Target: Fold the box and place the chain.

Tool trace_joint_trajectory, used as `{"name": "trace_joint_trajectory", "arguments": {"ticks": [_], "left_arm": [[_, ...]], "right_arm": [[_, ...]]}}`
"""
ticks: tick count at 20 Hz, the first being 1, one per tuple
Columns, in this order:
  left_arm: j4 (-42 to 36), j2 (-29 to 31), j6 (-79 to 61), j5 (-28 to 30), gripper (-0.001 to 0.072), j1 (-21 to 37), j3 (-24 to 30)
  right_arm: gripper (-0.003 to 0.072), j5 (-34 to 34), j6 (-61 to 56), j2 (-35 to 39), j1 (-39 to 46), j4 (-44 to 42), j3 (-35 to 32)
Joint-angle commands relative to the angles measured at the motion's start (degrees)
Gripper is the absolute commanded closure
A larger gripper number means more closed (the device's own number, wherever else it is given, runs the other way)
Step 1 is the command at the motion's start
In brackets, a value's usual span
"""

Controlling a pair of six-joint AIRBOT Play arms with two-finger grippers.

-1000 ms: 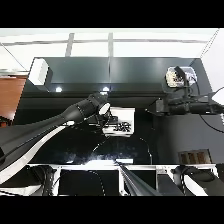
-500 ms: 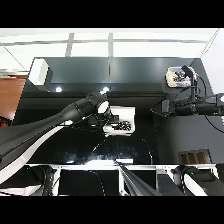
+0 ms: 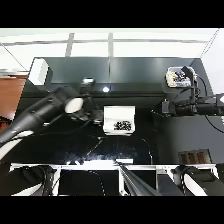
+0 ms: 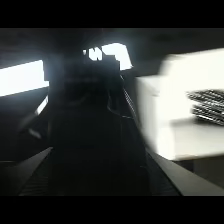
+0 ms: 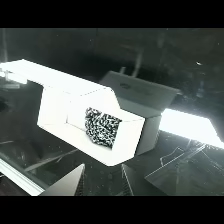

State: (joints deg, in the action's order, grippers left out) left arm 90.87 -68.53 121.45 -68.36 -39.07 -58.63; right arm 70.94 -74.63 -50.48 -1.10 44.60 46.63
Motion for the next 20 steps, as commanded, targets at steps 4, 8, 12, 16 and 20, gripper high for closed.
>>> {"name": "trace_joint_trajectory", "arguments": {"ticks": [4,8,12,16,20], "left_arm": [[-22.47,10.86,-20.02,19.67,0.0081,22.84,20.7],[-49.77,7.28,-77.57,12.11,0.0081,24.85,23.17],[-49.99,6.75,-109.83,16.15,-0.0002,20.26,23.15],[-50.03,3.3,-124.34,20.04,-0.0002,16.24,21.9],[-54.23,-6.23,-128.17,19.04,-0.0001,18.88,18.71]], "right_arm": [[0.04,-1.36,-0.2,0.02,0.02,0.28,0.02],[0.04,-1.68,-0.17,0.02,0.02,0.33,0.02],[0.0401,-2.19,-0.2,0.02,-0.04,1.62,0.0],[0.0401,-3.13,-0.59,0.02,-0.13,2.4,-0.42],[0.0401,-3.3,-0.63,0.02,-0.13,2.49,-1.07]]}}
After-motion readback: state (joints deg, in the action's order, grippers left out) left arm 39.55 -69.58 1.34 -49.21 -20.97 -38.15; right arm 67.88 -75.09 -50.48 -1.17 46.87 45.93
